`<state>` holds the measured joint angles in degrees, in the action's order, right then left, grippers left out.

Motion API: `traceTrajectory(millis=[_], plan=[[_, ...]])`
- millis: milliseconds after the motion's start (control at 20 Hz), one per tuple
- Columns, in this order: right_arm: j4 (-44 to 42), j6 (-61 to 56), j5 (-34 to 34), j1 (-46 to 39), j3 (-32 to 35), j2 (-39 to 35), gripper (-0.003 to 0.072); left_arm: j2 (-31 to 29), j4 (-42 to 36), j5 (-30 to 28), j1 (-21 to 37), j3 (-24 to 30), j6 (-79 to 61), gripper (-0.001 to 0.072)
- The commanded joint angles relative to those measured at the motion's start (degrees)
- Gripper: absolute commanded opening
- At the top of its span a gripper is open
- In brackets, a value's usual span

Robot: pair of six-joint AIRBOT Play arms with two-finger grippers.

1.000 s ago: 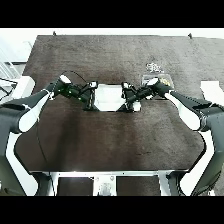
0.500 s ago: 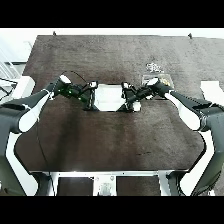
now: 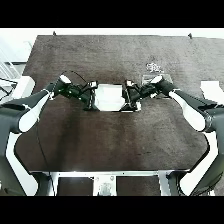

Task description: Fold the box and place the chain.

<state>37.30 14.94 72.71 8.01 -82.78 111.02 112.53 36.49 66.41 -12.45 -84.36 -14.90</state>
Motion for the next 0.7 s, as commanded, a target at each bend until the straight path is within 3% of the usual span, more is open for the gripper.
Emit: traceTrajectory(millis=[0,300,350,400,450,550,650], plan=[[2.23,-1.49,0.46,-2.82,-0.07,-2.64,0.072,-0.02,0.15,0.09,0.0,0.0,-0.13,0.0347],[1.25,-5.49,5.4,-8.44,-0.07,-8.31,0.0703,-0.02,0.17,0.0,0.0,0.0,-0.15,0.0347],[-0.5,-5.55,7.61,-8.52,-0.07,-8.85,0.0572,-0.02,0.17,0.0,0.0,0.0,-0.15,0.0348],[-2.51,-5.55,11.21,-8.48,-0.07,-9.2,0.0239,-0.02,0.17,-0.04,0.0,0.0,-0.17,0.0347],[-5.44,-5.75,14.71,-8.2,0.17,-9.22,0.0029,-0.02,0.15,-0.22,0.0,0.0,-0.17,0.0348],[-12.68,-6.93,17.53,-6.8,1.46,-9.22,0.0018,-0.02,0.09,-0.42,0.0,0.0,-0.15,0.0348],[-19.98,-10.56,13.75,-4.24,2.67,-9.22,0.0017,-0.02,0.07,-0.42,0.0,0.0,-0.15,0.0347]])
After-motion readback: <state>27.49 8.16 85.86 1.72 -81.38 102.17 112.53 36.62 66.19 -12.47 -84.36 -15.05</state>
